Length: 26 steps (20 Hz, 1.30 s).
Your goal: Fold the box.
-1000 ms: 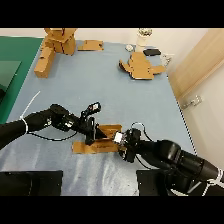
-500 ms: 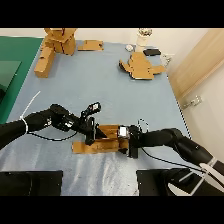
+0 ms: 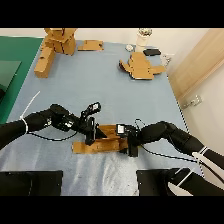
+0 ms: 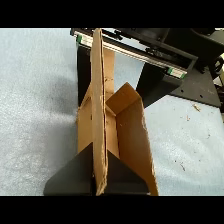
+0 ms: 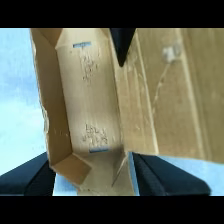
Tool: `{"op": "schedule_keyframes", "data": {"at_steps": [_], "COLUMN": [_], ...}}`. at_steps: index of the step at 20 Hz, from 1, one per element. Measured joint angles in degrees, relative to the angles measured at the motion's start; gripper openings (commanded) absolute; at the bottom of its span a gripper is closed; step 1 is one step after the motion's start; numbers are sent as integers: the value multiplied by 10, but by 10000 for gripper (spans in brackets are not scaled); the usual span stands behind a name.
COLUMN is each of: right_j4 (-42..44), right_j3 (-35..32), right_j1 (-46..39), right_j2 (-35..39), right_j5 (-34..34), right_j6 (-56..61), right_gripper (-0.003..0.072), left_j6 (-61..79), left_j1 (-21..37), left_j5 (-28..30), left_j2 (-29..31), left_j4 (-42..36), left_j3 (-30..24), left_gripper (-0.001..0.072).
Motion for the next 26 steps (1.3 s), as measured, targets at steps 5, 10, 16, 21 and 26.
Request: {"op": "schedule_keyframes", "data": {"at_steps": [5, 10, 16, 21, 26], "right_j4": [-2, 19, 21, 19, 18], "right_j3": [1, 1, 1, 1, 2], "right_j1": [-1, 14, 23, 24, 24], "right_j2": [-13, -37, -42, -54, -63], "right_j5": [-1, 17, 29, 39, 40], "right_j6": [-9, -17, -19, -20, -21], "right_gripper": [720, 719, 702, 547, 458], "left_j6": [0, 0, 0, 0, 0], "left_j1": [0, 0, 0, 0, 0], "left_j5": [0, 0, 0, 0, 0], "left_j2": [0, 0, 0, 0, 0], "left_j4": [0, 0, 0, 0, 0], "left_j3": [0, 0, 0, 0, 0], "left_gripper": [14, 14, 14, 14, 14]}}
